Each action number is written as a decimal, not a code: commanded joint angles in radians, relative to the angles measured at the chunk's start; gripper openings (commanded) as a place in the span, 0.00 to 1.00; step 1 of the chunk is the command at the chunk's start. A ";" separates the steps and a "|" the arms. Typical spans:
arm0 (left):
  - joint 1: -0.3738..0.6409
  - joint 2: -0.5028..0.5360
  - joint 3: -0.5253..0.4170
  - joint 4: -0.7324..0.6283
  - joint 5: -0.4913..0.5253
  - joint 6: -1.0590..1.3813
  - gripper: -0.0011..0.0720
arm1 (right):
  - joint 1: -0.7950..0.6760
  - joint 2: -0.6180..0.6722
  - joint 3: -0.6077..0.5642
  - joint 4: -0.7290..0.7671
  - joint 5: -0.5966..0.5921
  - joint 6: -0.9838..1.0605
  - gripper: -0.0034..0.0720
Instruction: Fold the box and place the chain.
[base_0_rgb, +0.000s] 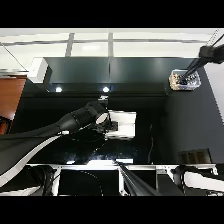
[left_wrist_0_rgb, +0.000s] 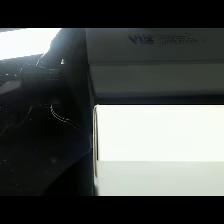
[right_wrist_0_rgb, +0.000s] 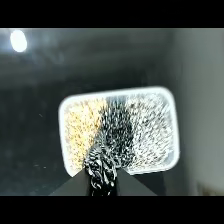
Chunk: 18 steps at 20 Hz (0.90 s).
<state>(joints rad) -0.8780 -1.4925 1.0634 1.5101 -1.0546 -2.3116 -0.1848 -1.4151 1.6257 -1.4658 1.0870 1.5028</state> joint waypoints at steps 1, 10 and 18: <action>0.000 0.000 0.001 -0.004 0.003 0.000 0.05 | 0.000 0.137 0.009 0.120 0.005 -0.025 0.06; 0.001 -0.001 0.001 -0.002 0.004 0.000 0.05 | 0.018 0.408 0.001 0.461 0.269 -0.158 0.06; 0.001 -0.001 0.001 -0.002 0.004 0.000 0.05 | 0.166 0.637 -0.347 0.620 0.416 -0.274 0.06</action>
<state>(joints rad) -0.8780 -1.4929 1.0634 1.5070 -1.0508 -2.3116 -0.0700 -0.8337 1.3827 -0.9367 1.4319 1.2789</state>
